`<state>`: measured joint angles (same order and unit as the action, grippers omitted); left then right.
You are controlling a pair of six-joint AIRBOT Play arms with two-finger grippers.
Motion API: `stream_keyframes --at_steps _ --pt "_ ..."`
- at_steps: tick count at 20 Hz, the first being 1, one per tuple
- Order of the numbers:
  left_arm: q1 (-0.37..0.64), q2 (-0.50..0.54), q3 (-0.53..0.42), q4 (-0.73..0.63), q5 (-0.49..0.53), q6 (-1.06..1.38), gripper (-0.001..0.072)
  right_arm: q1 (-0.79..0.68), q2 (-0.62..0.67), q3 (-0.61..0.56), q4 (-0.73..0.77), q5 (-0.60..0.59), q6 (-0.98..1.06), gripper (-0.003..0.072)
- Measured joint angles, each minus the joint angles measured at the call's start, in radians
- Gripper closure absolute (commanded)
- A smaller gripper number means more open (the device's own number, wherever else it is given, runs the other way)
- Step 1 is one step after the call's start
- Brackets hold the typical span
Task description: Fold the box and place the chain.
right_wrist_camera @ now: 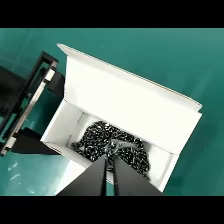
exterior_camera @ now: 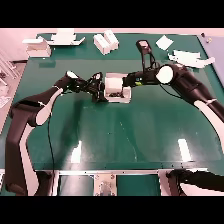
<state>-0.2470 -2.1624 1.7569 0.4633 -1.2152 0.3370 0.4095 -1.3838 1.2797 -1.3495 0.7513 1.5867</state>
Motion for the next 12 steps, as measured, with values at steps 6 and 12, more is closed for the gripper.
stream_keyframes --at_steps 6,12 --pt "0.000 0.000 0.000 0.000 0.000 0.000 0.0305 0.000 -0.056 0.002 -0.002 -0.031 -0.051 0.0373" --pt "0.000 0.000 0.000 0.000 0.000 0.000 0.0305 -0.069 -0.006 0.003 -0.004 -0.045 -0.175 0.0686"
